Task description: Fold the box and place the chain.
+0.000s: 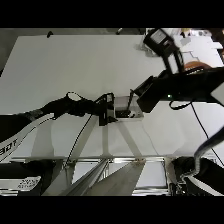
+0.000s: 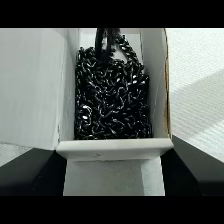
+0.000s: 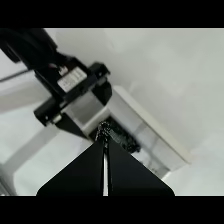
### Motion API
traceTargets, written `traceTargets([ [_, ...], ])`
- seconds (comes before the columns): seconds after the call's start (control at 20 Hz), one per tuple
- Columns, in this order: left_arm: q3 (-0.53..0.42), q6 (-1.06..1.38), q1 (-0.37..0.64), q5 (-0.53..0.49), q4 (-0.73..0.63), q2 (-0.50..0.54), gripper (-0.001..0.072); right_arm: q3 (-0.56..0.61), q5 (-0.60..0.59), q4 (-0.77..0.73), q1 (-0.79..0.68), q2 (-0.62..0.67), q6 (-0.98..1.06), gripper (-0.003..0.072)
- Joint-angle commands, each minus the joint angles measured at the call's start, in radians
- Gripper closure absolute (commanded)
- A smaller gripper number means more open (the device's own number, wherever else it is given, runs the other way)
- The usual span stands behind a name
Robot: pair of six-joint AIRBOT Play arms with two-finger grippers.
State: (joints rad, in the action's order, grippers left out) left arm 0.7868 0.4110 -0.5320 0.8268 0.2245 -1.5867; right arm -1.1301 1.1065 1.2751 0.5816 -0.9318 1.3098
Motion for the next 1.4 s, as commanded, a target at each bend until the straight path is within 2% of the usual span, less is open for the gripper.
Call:
traceTargets([
  [0.0,0.000,0.000,0.000,0.000,0.000,0.000,0.0558,0.103,-0.028,0.005,0.001,-0.051,0.002,0.0675],
  [0.15,0.000,0.000,0.000,0.000,0.000,0.000,0.0559,0.155,-0.056,0.004,0.001,-0.116,0.002,0.0676],
  [0.35,0.000,0.000,0.000,0.000,0.000,0.000,0.0559,0.155,-0.060,0.002,0.001,-0.201,0.002,0.0676],
  [0.7,0.000,0.000,0.000,0.000,0.000,0.001,0.0559,0.155,-0.053,-0.031,0.001,-0.267,-0.002,0.0676],
  [0.85,0.000,0.000,0.000,0.000,0.000,0.000,0.0559,0.155,-0.051,-0.091,0.001,-0.308,-0.039,0.0671],
  [0.9,0.000,0.000,0.000,0.000,0.000,0.000,0.0559,0.155,-0.051,-0.104,0.001,-0.319,-0.061,0.0651],
  [0.95,0.000,0.000,0.000,0.000,0.000,0.000,0.0559,0.155,-0.051,-0.105,0.001,-0.325,-0.062,0.0599],
  [1.05,0.000,0.000,0.000,0.000,0.000,0.001,0.0559,0.148,-0.041,-0.104,0.001,-0.325,-0.063,0.0564],
  [1.15,0.000,0.000,0.000,0.000,0.000,0.000,0.0559,0.105,0.026,-0.101,0.001,-0.325,-0.097,0.0480],
  [1.25,0.000,0.000,0.000,0.000,0.000,0.000,0.0559,0.014,0.105,-0.081,0.000,-0.325,-0.117,0.0491],
  [1.35,0.000,0.000,0.000,0.000,0.000,0.000,0.0559,-0.092,0.103,-0.074,0.000,-0.325,-0.163,0.0674],
])
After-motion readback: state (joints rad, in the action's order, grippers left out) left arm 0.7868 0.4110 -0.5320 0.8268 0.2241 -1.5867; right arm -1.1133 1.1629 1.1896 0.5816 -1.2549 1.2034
